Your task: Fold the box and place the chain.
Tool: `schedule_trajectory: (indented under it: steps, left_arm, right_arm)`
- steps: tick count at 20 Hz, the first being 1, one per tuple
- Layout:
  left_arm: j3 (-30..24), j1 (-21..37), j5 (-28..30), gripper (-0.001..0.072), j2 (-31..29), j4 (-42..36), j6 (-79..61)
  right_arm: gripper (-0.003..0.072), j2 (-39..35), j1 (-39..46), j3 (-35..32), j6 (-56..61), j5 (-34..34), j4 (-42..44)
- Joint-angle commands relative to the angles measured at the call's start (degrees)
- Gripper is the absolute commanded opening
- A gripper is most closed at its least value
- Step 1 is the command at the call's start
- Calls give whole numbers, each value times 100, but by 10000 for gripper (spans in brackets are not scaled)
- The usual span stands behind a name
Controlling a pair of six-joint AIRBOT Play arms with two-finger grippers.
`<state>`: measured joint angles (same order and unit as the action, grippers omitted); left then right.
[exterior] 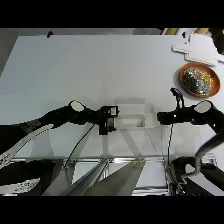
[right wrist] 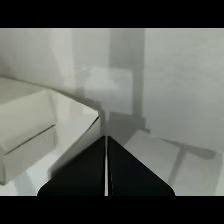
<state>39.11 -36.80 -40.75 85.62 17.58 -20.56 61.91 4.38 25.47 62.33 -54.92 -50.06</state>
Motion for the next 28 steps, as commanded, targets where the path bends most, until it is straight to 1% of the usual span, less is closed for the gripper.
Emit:
schedule_trajectory:
  steps: [1, 2, 4, 5, 9, 10, 12, 13, 14, 16, 19, 20, 21, 22, 24, 25, 26, 28]
  left_arm:
    - [4, 0, 2, 141, 0, 0, 0]
    - [4, 0, 0, 141, 0, 0, 0]
    - [4, 0, 0, 141, 0, 0, 0]
    - [4, 0, 2, 141, 0, 0, 0]
    - [4, 0, 0, 141, 0, 0, 0]
    - [4, 0, 2, 141, 0, 0, 0]
    - [4, 0, 2, 141, 0, 0, 0]
    - [4, 0, 0, 141, 0, 0, 0]
    - [4, 0, 0, 141, 0, 0, 0]
    - [4, -2, 2, 141, 0, 0, 0]
    - [4, 0, 0, 141, 0, 0, 0]
    - [4, 0, 2, 141, 0, 0, 0]
    - [4, -2, 2, 141, 0, 0, 0]
    - [4, 0, 2, 141, 0, 0, 0]
    - [4, -2, 2, 141, 0, 0, 0]
    - [4, 0, 2, 141, 0, 0, 0]
    - [4, 0, 2, 141, 0, 0, 0]
    - [4, 0, 0, 141, 0, 0, 0]
  right_arm:
    - [44, -13, -50, -2, -177, -317, 396]
    - [120, -59, -50, -2, -214, -367, 411]
    - [307, -146, -50, -2, -348, -474, 625]
    - [349, -203, -50, -2, -446, -494, 765]
    - [357, -417, -52, -2, -586, -592, 1043]
    - [422, -422, -52, -2, -586, -625, 1073]
    - [428, -431, -52, -2, -590, -688, 1176]
    - [461, -431, -52, -2, -599, -713, 1187]
    - [470, -431, -105, -2, -608, -708, 1165]
    - [472, -431, -334, -2, -612, -640, 1102]
    - [472, -431, -833, 0, -490, -66, 970]
    - [469, -431, -981, 2, -302, 98, 857]
    - [446, -431, -1141, 28, 7, 267, 605]
    - [441, -428, -1322, 81, 376, 391, 269]
    - [439, -428, -1652, 256, 1023, 514, -247]
    - [436, -428, -1801, 361, 1228, 577, -374]
    - [409, -426, -1921, 439, 1423, 649, -463]
    - [403, -407, -2138, 551, 2065, 688, -817]
